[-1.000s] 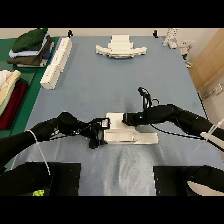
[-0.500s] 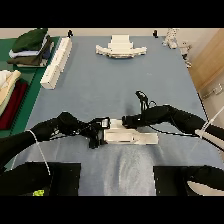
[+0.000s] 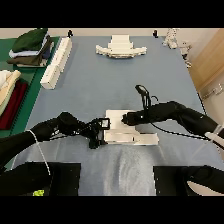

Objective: Fold the box.

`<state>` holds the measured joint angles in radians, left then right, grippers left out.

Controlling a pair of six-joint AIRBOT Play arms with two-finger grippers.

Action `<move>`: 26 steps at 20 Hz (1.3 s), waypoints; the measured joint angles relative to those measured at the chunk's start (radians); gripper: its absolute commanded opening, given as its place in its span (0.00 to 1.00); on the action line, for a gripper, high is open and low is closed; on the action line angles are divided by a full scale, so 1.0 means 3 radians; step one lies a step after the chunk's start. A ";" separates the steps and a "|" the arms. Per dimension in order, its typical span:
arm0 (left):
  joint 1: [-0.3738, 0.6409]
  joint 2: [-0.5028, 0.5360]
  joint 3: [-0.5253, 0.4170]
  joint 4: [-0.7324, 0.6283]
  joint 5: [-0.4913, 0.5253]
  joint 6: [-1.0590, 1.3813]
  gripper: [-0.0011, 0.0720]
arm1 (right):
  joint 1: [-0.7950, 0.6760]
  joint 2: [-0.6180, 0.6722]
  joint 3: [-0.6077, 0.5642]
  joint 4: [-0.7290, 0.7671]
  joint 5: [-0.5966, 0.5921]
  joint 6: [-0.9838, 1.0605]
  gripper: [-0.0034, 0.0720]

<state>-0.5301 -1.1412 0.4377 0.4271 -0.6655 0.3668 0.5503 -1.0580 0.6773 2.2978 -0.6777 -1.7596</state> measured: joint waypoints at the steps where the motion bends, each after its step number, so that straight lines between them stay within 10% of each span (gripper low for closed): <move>1: 0.0000 0.0000 0.0000 -0.0001 0.0000 0.0000 0.68 | -0.0003 0.0149 0.0024 -0.0058 -0.0042 -0.0017 0.05; 8: 0.0000 0.0000 0.0000 -0.0003 0.0003 -0.0001 0.68 | -0.0001 0.1085 -0.0018 -0.0478 -0.0827 -0.0441 0.06; 10: 0.0000 0.0000 0.0000 -0.0003 0.0003 -0.0001 0.68 | -0.0001 0.1277 -0.0118 -0.0563 -0.1110 -0.0717 0.56; 13: 0.0000 0.0000 0.0000 -0.0003 0.0004 -0.0001 0.68 | -0.0001 0.1419 -0.0305 -0.0790 -0.1361 -0.1189 0.91; 26: 0.0000 0.0000 0.0000 -0.0003 0.0004 -0.0003 0.68 | -0.0001 0.0865 -0.0725 -0.1083 -0.0572 -0.3225 0.90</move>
<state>-0.5301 -1.1412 0.4377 0.4263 -0.6643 0.3660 0.5499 -0.7986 0.4599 1.9728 -0.8494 -2.7270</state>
